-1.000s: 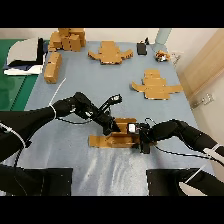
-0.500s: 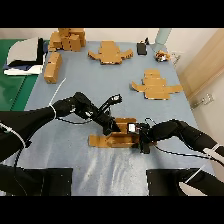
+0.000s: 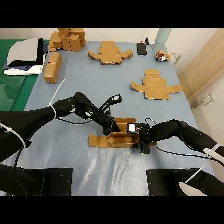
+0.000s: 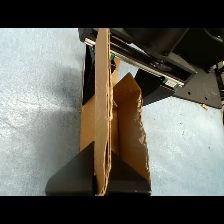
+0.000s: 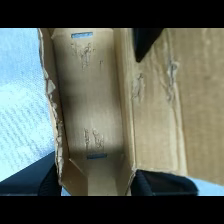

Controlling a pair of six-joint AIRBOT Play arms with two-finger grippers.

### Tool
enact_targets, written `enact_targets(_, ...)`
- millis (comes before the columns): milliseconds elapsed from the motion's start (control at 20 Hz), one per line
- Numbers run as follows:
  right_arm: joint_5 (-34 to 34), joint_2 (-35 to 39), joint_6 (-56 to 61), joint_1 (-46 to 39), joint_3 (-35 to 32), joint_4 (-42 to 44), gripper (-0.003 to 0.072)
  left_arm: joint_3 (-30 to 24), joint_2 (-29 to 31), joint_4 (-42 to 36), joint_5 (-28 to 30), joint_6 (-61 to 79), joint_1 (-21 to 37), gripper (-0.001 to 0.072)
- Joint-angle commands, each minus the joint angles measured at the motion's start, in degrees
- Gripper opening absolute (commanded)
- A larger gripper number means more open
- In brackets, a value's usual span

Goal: Fold the box.

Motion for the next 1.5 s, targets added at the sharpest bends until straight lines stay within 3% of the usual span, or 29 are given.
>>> enact_targets(0,0.0,0.0,0.0,0.0,0.0,0.0,0.0506,0.0,0.0,-0.1,-0.2,0.0,-0.1,0.0016)
enact_targets(350,0.0,0.0,0.0,0.0,0.0,0.0,0.0506,0.1,0.3,0.7,-0.2,-6.8,1.1,0.0020)
enact_targets(450,0.0,0.0,0.0,0.0,0.0,0.0,0.0506,0.1,0.6,0.5,0.0,-7.7,1.5,0.0427)
enact_targets(500,0.0,0.0,0.0,0.0,0.0,0.0,0.0506,0.1,0.9,0.5,-0.2,-9.2,1.8,0.0488)
enact_targets(750,0.0,0.0,0.0,0.0,0.0,0.0,0.0506,0.2,5.0,3.6,-0.7,-14.8,3.2,0.0490)
enact_targets(900,-0.2,0.0,0.0,0.0,0.0,0.0,0.0509,0.2,7.9,14.0,-3.2,-28.1,4.8,0.0491)
enact_targets(1050,-0.5,0.0,0.0,0.0,0.0,0.0,0.0510,0.2,8.8,21.2,-10.4,-41.7,5.9,0.0455)
enact_targets(1100,-0.5,0.0,0.0,0.0,0.0,0.0,0.0510,0.2,8.7,22.3,-13.9,-45.8,5.9,0.0196)
enact_targets(1150,-0.5,0.0,0.0,0.0,0.0,0.1,0.0509,0.2,8.7,22.1,-17.7,-48.8,5.8,0.0014)
enact_targets(1300,-0.5,0.0,0.0,0.0,0.0,0.1,0.0510,-0.2,8.8,17.7,-20.2,-55.0,3.7,0.0015)
enact_targets(1450,-0.5,0.0,0.0,0.0,0.0,0.1,0.0510,-0.3,8.6,5.4,-9.6,-54.0,0.2,0.0015)
